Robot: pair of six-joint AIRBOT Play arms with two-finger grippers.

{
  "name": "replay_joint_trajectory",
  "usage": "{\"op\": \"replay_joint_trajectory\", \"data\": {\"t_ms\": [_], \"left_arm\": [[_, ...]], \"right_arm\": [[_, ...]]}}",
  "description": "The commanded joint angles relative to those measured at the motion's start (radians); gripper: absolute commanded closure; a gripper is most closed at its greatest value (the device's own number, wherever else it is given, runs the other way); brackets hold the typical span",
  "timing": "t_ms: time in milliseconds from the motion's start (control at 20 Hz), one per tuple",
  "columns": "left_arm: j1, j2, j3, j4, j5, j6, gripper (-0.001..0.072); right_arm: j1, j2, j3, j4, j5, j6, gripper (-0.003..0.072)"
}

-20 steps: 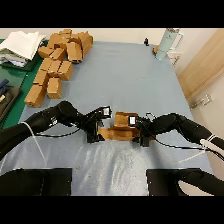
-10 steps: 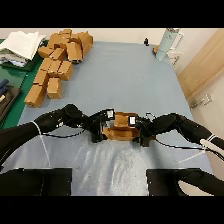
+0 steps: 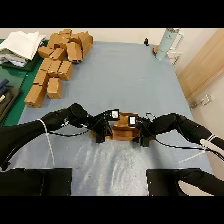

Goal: Fold the box.

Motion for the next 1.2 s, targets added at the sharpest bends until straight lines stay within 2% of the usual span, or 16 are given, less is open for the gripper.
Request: {"op": "replay_joint_trajectory", "data": {"t_ms": [0, 150, 600, 650, 700, 1100, 1150], "left_arm": [[-0.012, -0.003, 0.002, -0.048, 0.007, 0.002, 0.0537], [-0.021, -0.003, 0.002, -0.069, 0.047, 0.004, 0.0537], [-0.044, -0.004, 0.002, -0.069, 0.055, 0.003, 0.0531], [-0.045, -0.004, 0.002, -0.069, 0.055, 0.003, 0.0372], [-0.046, -0.004, 0.001, -0.069, 0.055, 0.000, 0.0122], [-0.046, -0.004, 0.000, -0.069, 0.055, -0.001, 0.0129], [-0.045, -0.004, 0.000, -0.068, 0.054, -0.006, 0.0353]], "right_arm": [[0.000, 0.000, 0.000, 0.000, 0.000, 0.000, 0.0174], [0.000, 0.000, 0.000, 0.000, 0.000, 0.000, 0.0173], [0.000, 0.000, 0.000, 0.000, 0.000, 0.000, 0.0173], [0.000, 0.000, 0.000, 0.000, 0.000, 0.000, 0.0174], [0.000, -0.001, 0.000, 0.000, 0.000, 0.000, 0.0173], [0.000, 0.000, 0.000, 0.000, 0.000, 0.000, 0.0174], [0.000, 0.000, 0.000, 0.000, 0.000, 0.000, 0.0173]]}}
